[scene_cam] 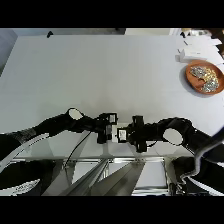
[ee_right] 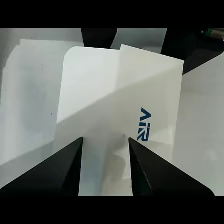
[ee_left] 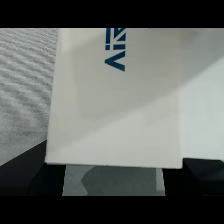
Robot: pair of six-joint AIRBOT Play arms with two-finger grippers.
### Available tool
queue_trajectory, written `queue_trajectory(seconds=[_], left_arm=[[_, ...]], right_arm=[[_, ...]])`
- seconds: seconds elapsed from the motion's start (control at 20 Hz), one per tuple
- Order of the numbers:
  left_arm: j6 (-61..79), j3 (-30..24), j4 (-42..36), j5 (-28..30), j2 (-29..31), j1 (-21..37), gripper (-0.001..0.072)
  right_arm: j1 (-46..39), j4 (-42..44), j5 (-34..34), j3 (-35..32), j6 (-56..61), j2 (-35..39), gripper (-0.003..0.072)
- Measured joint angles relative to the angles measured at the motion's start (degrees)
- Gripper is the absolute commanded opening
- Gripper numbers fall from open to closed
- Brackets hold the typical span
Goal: Fold the box and place the chain.
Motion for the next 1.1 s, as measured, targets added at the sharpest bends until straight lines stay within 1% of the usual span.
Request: queue_trajectory(seconds=[0.2,0.6,1.1], left_arm=[[0.00,0.00,0.00,-0.02,0.02,0.00,0.0111],[0.04,0.00,0.04,-0.20,0.02,0.00,0.0111],[0.15,0.00,0.17,-0.13,0.02,0.00,0.0111]], right_arm=[[0.17,0.63,-0.24,0.00,-0.17,-0.50,0.0302],[0.20,1.79,1.81,0.02,0.07,-1.36,0.0301],[0.20,1.38,1.49,0.31,0.24,-3.19,0.0300]])
